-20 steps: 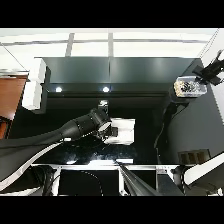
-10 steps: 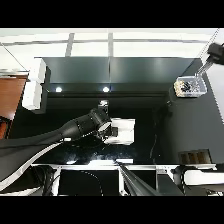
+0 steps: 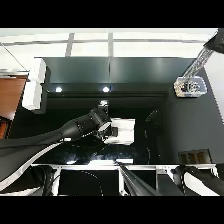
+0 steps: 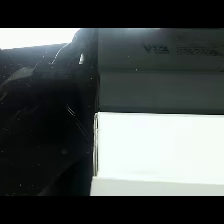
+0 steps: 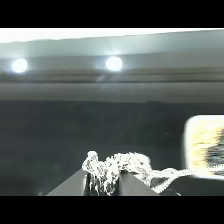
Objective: Fold the box and place the chain.
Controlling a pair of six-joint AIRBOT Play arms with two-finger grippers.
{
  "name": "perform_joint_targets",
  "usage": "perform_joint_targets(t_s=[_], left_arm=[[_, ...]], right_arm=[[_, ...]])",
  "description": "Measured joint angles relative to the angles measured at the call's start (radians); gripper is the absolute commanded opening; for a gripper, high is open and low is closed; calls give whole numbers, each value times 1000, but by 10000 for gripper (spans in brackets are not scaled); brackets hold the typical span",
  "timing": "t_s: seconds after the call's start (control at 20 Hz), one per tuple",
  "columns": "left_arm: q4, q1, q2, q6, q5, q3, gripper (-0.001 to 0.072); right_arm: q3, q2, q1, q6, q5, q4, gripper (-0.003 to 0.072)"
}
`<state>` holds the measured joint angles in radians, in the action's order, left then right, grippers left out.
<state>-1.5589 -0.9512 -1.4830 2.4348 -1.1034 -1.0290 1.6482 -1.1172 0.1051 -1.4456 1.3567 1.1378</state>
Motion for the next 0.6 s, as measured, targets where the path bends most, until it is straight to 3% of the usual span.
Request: perform_joint_targets(t_s=[0.25,0.6], left_arm=[[0,0,0,0,0,0,28],[-3,0,0,0,0,0,28]], right_arm=[[-77,116,-166,32,70,-28,3],[-179,159,-336,116,221,-182,3]])
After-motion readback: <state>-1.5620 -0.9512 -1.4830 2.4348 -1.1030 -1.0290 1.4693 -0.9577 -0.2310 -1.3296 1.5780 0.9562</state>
